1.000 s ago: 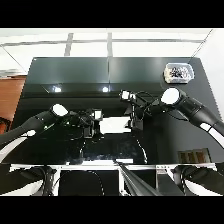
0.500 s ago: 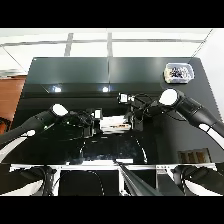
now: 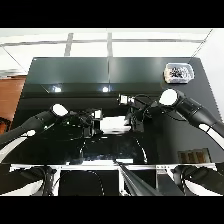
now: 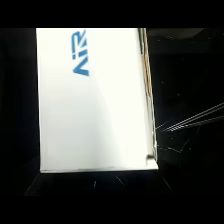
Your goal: Fold the box and place the chain.
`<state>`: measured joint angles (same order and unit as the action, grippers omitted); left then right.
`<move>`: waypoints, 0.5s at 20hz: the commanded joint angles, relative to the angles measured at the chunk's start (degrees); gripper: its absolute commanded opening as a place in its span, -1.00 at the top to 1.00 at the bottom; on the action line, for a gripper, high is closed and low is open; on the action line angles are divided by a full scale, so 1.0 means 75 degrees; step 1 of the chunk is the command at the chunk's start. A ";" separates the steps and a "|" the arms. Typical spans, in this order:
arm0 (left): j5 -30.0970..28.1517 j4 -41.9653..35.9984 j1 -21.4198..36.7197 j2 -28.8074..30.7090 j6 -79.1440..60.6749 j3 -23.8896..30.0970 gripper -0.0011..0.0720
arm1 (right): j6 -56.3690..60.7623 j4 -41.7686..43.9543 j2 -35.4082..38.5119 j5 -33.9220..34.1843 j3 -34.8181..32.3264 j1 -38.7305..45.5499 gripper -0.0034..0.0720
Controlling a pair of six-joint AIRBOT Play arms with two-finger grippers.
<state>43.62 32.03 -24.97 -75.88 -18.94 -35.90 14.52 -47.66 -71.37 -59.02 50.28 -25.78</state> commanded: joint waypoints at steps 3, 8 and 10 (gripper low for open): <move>-0.0017 -0.0012 0.0000 -0.0003 0.0003 -0.0006 0.12 | 0.0003 0.0070 -0.0003 0.0105 -0.0280 -0.0006 0.17; -0.0017 -0.0012 0.0000 -0.0003 0.0003 -0.0006 0.12 | 0.0015 0.0067 0.0029 0.0125 -0.0530 -0.0003 0.17; -0.0017 -0.0012 0.0000 -0.0003 0.0003 -0.0006 0.12 | 0.0664 0.0058 0.0271 0.0111 -0.0405 0.0015 0.17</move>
<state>43.62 31.99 -24.97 -75.88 -19.09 -35.90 15.40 -47.37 -70.67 -58.17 47.00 -25.74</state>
